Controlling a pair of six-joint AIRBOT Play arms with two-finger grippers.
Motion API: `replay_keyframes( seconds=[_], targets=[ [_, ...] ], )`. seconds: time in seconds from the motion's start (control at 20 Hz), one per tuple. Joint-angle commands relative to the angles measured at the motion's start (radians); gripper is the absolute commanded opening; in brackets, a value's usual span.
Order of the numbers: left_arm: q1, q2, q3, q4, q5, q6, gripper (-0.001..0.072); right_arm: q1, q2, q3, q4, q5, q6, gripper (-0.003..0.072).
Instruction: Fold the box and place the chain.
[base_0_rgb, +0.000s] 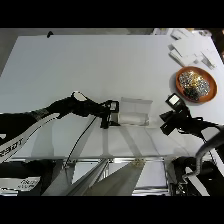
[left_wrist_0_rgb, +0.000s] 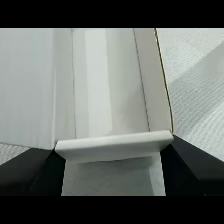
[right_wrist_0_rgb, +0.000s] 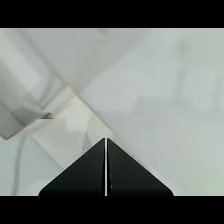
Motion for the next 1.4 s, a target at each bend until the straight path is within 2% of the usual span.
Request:
replay_keyframes(
  seconds=[0.0, 0.1, 0.25, 0.45, 0.7, 0.95, 1.1, 1.15, 1.2, 1.25, 1.35],
  targets=[
    [0.001, 0.000, 0.001, 0.000, 0.000, 0.000, 0.0085, -0.134, 0.016, 0.001, -0.137, 0.080, 0.430, 0.0018],
    [0.001, 0.000, 0.001, 0.000, 0.001, 0.000, 0.0085, -0.241, -0.014, 0.001, -0.134, 0.118, 0.479, 0.0018],
    [0.001, 0.000, 0.001, 0.000, 0.000, 0.000, 0.0085, -0.331, -0.067, 0.001, -0.018, 0.153, 0.471, 0.0019],
    [0.001, 0.000, 0.001, 0.000, 0.000, 0.000, 0.0085, -0.335, -0.209, 0.001, 0.127, 0.178, 0.459, 0.0019],
    [0.001, 0.000, 0.001, 0.000, 0.001, 0.000, 0.0085, -0.335, -0.383, 0.001, 0.330, 0.172, 0.323, 0.0018],
    [0.001, 0.000, 0.001, 0.000, 0.000, 0.000, 0.0085, -0.335, -0.416, 0.001, 0.378, 0.164, 0.270, 0.0018],
    [0.001, 0.000, 0.001, 0.000, 0.000, 0.000, 0.0085, -0.335, -0.406, 0.001, 0.529, 0.210, 0.148, 0.0019],
    [0.001, 0.000, 0.001, 0.000, 0.000, 0.000, 0.0085, -0.335, -0.393, 0.001, 0.582, 0.228, 0.111, 0.0039],
    [0.001, 0.000, 0.001, 0.000, 0.000, 0.000, 0.0085, -0.335, -0.376, 0.001, 0.616, 0.235, 0.099, 0.0162],
    [0.001, 0.000, 0.001, 0.000, 0.000, 0.000, 0.0085, -0.335, -0.354, 0.001, 0.631, 0.238, 0.091, 0.0217],
    [0.001, 0.000, 0.001, 0.000, 0.000, 0.000, 0.0085, -0.335, -0.307, 0.001, 0.632, 0.238, 0.092, 0.0219]
  ],
)
